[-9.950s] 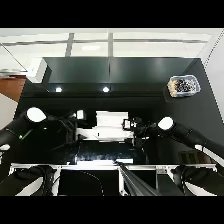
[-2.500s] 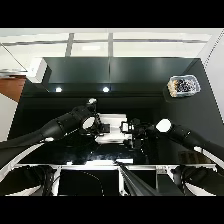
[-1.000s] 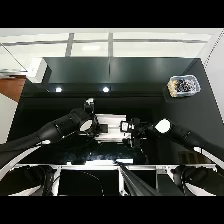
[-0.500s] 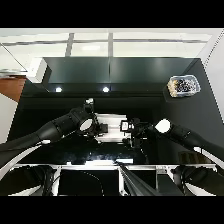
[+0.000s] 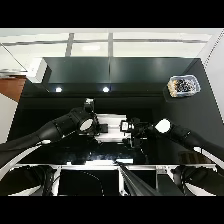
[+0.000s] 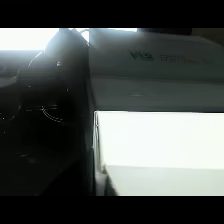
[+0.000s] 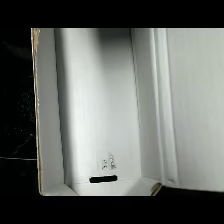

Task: Fold the box and place the chain.

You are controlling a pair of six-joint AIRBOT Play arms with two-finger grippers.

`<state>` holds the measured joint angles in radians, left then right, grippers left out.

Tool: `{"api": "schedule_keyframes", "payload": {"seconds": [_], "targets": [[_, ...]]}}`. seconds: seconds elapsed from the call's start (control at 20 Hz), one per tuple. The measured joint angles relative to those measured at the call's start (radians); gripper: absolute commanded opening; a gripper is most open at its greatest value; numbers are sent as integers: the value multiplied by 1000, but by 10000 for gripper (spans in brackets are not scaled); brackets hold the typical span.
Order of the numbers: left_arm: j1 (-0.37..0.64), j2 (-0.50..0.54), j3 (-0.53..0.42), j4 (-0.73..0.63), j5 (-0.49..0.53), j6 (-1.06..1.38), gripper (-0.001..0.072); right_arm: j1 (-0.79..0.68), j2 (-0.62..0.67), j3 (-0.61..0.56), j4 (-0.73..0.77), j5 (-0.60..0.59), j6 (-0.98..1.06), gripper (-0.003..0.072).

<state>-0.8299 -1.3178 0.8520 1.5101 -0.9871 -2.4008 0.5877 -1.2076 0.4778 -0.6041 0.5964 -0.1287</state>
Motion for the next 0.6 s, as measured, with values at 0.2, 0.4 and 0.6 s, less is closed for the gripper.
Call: {"api": "schedule_keyframes", "payload": {"seconds": [0.2, 0.4, 0.6], "targets": [[0, 0, 0, -1, 16, 2, 23, 0, 0, 0, 2, -4, 3, 714], [1, 1, 1, -3, 9, 21, 23, -9, 29, -1, -28, 10, 11, 713], [1, 2, 13, 26, -24, 58, 22, -46, 99, 1, -100, 75, 19, 705]]}}
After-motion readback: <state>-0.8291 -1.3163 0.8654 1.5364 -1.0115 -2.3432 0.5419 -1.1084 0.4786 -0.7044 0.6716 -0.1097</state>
